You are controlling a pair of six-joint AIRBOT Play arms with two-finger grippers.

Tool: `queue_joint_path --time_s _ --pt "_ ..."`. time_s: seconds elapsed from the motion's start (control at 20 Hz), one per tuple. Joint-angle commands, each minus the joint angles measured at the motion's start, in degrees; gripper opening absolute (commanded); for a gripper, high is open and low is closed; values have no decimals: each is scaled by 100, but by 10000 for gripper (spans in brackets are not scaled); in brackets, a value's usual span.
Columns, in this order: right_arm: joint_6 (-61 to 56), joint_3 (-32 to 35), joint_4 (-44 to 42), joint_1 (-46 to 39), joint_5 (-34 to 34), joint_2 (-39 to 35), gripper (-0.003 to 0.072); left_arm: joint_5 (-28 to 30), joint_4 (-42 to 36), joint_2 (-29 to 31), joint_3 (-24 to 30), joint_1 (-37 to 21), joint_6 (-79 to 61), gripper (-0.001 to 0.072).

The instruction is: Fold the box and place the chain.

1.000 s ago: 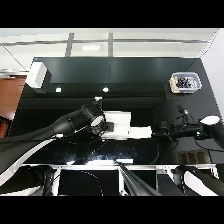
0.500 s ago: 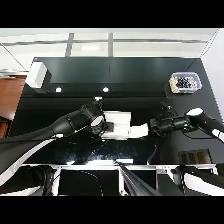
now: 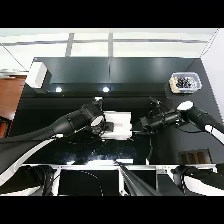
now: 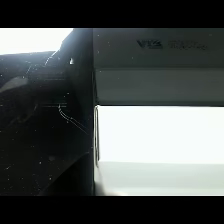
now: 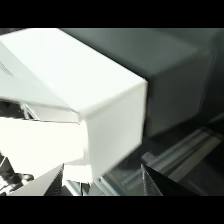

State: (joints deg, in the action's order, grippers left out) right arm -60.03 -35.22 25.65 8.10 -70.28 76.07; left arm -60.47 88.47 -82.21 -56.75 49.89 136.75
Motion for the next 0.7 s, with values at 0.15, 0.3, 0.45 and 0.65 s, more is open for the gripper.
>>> queue_joint_path --time_s 0.15,0.3,0.45,0.65 --pt "-1611 -678 1001 1156 1235 2 572 0 -2 -2 -4 0 0 25" --pt "-3436 -1182 2645 1770 1456 2 570 2 0 -2 -4 0 0 26" --pt "-4745 -1596 3810 2319 1508 4 552 2 0 -2 -4 0 0 26" --pt "-5689 -1860 4559 2857 1423 22 470 2 0 -2 -4 0 0 26"
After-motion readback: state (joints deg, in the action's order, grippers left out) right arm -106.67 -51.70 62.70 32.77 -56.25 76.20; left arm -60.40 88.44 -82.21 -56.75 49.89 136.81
